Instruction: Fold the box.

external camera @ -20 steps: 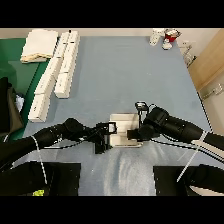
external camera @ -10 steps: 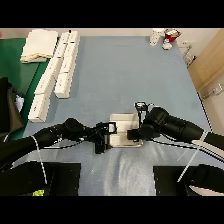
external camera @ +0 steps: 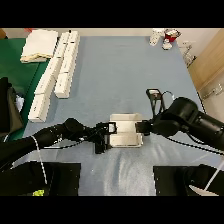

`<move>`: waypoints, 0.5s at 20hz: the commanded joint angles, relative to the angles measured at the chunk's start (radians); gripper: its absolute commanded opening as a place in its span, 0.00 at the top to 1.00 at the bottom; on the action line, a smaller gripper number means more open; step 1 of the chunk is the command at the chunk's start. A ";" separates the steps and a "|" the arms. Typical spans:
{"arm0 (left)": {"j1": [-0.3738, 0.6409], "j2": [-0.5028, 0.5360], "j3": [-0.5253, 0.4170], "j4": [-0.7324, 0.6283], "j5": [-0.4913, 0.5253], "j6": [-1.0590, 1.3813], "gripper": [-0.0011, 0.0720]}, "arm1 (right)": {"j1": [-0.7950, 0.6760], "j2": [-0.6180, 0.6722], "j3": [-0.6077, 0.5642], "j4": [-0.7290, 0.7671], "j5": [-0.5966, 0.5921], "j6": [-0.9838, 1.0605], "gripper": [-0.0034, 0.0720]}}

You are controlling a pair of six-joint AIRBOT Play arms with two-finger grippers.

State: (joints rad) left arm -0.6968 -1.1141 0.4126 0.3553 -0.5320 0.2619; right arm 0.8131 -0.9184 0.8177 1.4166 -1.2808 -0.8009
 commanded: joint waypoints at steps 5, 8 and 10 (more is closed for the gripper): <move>0.000 -0.001 0.001 0.000 0.000 0.000 0.35 | -0.264 -0.039 -0.039 -0.053 -0.031 -0.146 0.95; 0.000 0.000 0.001 0.000 0.000 0.000 0.35 | -0.437 -0.143 -0.046 0.159 0.116 -0.304 0.95; 0.000 -0.001 0.001 0.000 0.000 0.000 0.35 | -0.565 -0.220 -0.046 0.484 0.214 -0.498 0.95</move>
